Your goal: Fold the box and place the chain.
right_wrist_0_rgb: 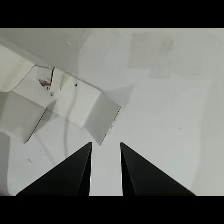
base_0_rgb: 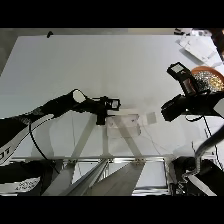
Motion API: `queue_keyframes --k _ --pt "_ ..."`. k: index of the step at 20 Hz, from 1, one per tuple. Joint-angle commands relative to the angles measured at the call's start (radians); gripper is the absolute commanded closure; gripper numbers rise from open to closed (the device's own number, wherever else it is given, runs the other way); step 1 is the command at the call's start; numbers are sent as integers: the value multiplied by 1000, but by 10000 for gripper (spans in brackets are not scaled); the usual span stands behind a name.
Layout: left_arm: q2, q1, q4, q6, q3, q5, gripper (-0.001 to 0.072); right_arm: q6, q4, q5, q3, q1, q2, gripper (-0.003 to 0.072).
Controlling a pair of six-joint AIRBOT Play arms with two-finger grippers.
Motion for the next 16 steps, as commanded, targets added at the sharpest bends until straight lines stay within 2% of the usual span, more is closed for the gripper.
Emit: queue_keyframes --k 1,12,16 --pt "2 1 -3 -31 1 14 702 0 0 0 1 1 0 490" --pt "2 0 -3 -31 1 10 702 0 0 0 1 1 0 490" --pt "2 0 -3 -29 1 -27 703 0 0 0 1 1 0 490"
